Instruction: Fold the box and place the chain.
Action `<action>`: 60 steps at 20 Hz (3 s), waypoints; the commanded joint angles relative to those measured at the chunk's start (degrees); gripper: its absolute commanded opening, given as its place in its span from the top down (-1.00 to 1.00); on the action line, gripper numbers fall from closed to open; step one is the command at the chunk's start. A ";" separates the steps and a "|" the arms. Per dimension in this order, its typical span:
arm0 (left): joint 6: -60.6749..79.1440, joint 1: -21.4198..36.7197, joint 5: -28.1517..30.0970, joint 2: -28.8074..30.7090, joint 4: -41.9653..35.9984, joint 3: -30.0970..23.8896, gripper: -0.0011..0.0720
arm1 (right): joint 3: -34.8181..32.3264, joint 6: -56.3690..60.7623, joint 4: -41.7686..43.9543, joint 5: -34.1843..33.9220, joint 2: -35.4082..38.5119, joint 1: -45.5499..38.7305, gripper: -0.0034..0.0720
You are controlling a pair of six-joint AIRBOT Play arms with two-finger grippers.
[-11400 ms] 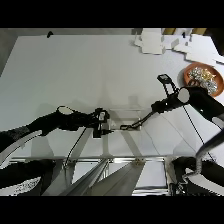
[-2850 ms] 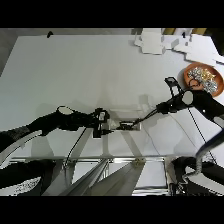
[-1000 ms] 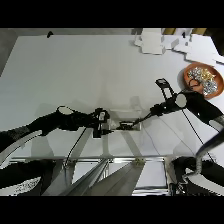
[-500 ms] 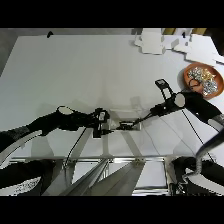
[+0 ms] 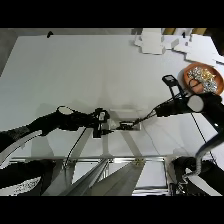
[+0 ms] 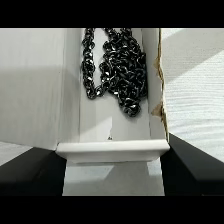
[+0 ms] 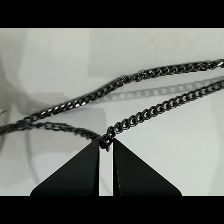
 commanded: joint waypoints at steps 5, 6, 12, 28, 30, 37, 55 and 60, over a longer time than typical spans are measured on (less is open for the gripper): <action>0.00 0.00 0.00 0.02 0.00 0.04 0.70 | 0.07 -4.61 9.57 5.84 17.31 0.04 0.87; 0.00 0.00 0.00 0.02 0.00 0.04 0.70 | 0.07 -6.25 12.20 6.51 18.53 0.04 0.87; 0.00 0.00 0.00 0.02 0.00 0.04 0.70 | 0.07 -13.55 28.30 7.67 20.26 0.04 0.87; 0.00 0.00 -0.02 0.02 0.00 0.04 0.70 | 0.04 -21.97 39.52 -0.68 14.80 10.91 0.87; 0.00 0.00 0.00 0.02 0.00 0.04 0.70 | 0.04 -20.33 36.02 -0.72 10.62 12.90 0.87; 0.00 0.00 0.00 0.02 0.00 0.04 0.70 | 0.66 -19.52 31.36 -2.56 -0.02 16.28 0.39; 0.00 0.00 0.00 0.02 0.00 0.04 0.70 | 8.85 -1.25 -3.23 -1.70 -18.58 -8.04 0.18; 0.00 0.00 0.00 0.02 0.02 0.04 0.70 | 8.85 0.22 -4.02 -2.58 -21.92 -8.04 0.18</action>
